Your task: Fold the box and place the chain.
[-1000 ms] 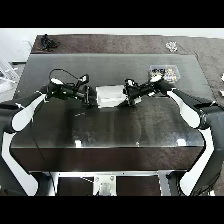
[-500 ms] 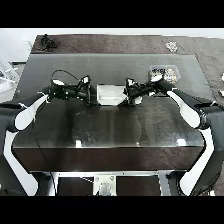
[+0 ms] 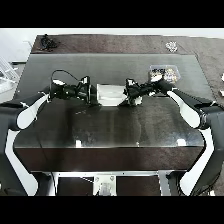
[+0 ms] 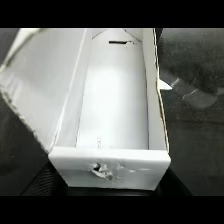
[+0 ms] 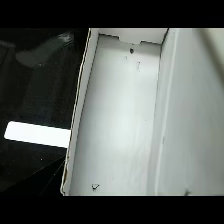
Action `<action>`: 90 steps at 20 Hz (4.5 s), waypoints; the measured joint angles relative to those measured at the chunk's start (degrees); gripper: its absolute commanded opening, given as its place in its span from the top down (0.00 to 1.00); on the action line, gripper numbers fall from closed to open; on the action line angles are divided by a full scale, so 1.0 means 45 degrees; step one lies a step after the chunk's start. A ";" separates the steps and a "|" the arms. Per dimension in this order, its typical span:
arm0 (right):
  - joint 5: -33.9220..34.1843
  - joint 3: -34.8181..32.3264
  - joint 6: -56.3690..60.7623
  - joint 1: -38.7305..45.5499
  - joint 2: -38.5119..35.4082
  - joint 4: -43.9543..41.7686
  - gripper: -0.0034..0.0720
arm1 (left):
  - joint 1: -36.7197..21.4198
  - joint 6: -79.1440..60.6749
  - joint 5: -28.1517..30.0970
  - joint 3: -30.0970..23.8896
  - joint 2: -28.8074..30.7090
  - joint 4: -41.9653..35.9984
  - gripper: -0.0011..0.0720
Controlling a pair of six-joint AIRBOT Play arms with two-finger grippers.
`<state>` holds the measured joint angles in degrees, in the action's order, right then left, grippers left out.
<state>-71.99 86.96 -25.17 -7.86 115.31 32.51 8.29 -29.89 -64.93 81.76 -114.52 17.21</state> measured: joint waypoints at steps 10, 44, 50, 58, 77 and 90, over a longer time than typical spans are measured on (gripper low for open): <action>0.0024 0.0000 0.0005 -0.0005 0.0000 -0.0024 0.29 | 0.0073 0.0296 -0.0476 0.0573 -0.0491 -0.0063 0.00; 0.0049 0.0000 0.0010 -0.0005 0.0000 -0.0029 0.29 | 0.0024 -0.0102 -0.0102 0.0593 -0.0549 0.0423 0.48; 0.0063 0.0005 0.0000 -0.0005 0.0000 -0.0034 0.29 | 0.0024 -0.0117 0.0058 0.0588 -0.0525 0.0418 0.48; 0.0063 0.0005 0.0005 -0.0005 0.0000 -0.0029 0.29 | 0.0029 -0.0117 0.0199 0.0588 -0.0525 0.0403 0.48; -0.0083 0.0000 0.1030 0.0384 -0.0481 0.0743 0.01 | 0.0019 -0.0097 0.0345 0.0597 -0.0525 0.0311 0.48; -0.2637 0.0000 0.4017 0.1627 -0.2710 0.1103 0.94 | 0.0015 -0.0058 0.0194 0.0597 -0.0525 0.0398 0.48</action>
<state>-83.85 86.96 -7.09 -0.54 103.11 37.47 8.36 -30.15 -64.05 84.44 -116.88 19.00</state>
